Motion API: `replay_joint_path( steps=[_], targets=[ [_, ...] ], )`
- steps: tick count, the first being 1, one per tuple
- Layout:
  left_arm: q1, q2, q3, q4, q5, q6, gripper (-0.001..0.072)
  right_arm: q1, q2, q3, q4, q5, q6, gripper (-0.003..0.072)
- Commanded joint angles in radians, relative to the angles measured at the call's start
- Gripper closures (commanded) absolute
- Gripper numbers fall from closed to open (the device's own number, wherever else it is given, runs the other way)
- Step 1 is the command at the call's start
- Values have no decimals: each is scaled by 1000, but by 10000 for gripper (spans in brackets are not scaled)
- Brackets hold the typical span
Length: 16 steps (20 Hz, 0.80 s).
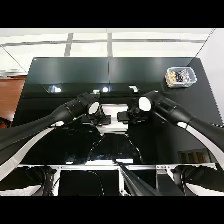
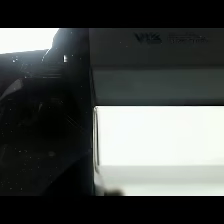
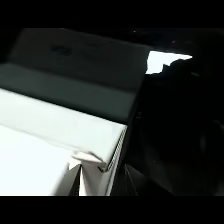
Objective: Fold the box and place the chain.
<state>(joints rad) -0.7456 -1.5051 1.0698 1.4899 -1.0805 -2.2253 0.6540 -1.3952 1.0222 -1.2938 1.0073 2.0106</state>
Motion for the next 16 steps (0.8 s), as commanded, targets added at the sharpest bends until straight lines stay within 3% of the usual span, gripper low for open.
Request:
replay_joint_path(
  steps=[1, 10, 12, 13, 16],
  targets=[
    [0, 0, 0, 1, 0, -1, 685, 72, -43, 72, -179, 87, 198, 385],
    [0, 0, 0, 1, -2, 0, 686, 105, -95, 74, -199, 118, 286, 387],
    [0, 0, 0, 1, -1, 0, 685, 105, -97, 74, -199, 118, 285, 617],
    [0, 0, 0, 2, -1, 0, 685, 105, -97, 74, -195, 118, 285, 670],
    [0, 0, 0, 1, 0, -1, 685, 104, -97, 74, -195, 119, 285, 670]
  ],
)
